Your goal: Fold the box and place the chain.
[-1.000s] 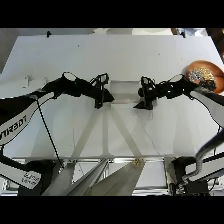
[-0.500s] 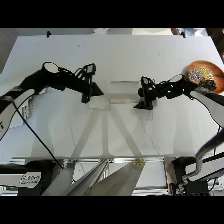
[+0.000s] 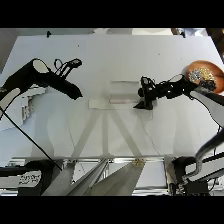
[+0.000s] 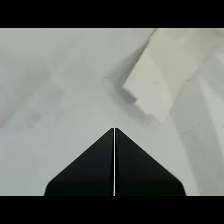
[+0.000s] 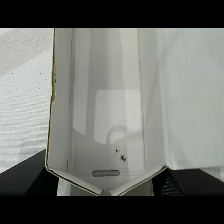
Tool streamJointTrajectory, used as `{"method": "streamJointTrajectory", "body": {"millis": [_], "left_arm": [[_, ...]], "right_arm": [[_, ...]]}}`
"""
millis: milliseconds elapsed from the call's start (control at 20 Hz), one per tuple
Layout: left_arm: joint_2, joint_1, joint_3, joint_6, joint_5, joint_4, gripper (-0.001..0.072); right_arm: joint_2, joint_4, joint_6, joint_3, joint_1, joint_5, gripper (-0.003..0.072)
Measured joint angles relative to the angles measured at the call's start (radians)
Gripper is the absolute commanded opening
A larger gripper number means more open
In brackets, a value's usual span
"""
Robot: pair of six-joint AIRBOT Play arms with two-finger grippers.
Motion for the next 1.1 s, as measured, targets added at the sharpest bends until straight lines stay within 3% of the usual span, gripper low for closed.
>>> {"method": "streamJointTrajectory", "body": {"millis": [500,1100], "left_arm": [[-0.039,-0.104,-0.056,-0.225,0.033,0.066,0.0010],[-0.048,-0.116,-0.061,-0.192,0.054,-0.085,0.0011]], "right_arm": [[0.000,0.000,0.000,0.000,0.000,0.000,0.0516],[0.000,0.002,0.000,0.000,0.000,-0.002,0.0516]]}}
